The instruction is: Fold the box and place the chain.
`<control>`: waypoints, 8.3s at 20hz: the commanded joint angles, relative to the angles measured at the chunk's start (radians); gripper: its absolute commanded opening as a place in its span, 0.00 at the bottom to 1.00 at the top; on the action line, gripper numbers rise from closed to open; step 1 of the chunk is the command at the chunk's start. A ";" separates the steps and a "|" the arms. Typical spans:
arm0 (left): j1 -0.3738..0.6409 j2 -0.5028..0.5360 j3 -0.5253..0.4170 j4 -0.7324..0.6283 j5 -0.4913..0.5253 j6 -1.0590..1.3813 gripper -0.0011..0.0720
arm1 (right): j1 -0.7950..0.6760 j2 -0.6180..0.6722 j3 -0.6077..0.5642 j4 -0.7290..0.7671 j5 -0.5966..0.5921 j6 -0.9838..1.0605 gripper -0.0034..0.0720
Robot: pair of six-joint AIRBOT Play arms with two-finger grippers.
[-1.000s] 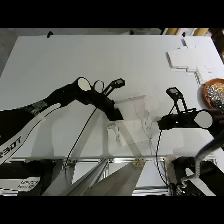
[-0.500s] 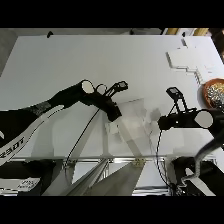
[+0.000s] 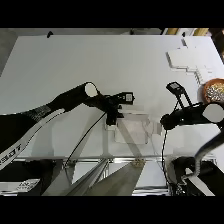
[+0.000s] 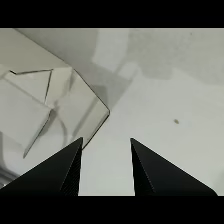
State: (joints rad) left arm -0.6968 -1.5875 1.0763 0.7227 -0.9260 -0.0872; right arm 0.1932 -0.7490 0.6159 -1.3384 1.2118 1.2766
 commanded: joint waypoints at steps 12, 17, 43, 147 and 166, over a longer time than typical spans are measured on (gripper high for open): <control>-0.014 -0.038 0.000 0.066 0.085 -0.109 0.02 | 0.001 0.129 0.015 -0.009 0.022 -0.134 0.50; -0.016 -0.005 0.000 0.117 0.047 -0.226 0.01 | 0.001 0.129 0.015 -0.008 0.023 -0.158 0.49; -0.090 -0.020 -0.039 0.150 0.179 -0.208 0.02 | 0.001 0.129 0.015 -0.007 0.004 -0.159 0.49; -0.090 -0.020 -0.039 0.149 0.178 -0.208 0.03 | -0.131 -0.383 -0.237 0.606 -0.311 -1.575 0.90; -0.090 -0.020 -0.039 0.149 0.177 -0.208 0.03 | -0.148 -0.383 -0.237 0.636 -0.307 -1.653 0.88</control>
State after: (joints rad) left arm -0.7872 -1.6085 1.0367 0.8719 -0.7483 -0.2955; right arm 0.0437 -1.1320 0.3798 -0.7067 0.9043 -0.3714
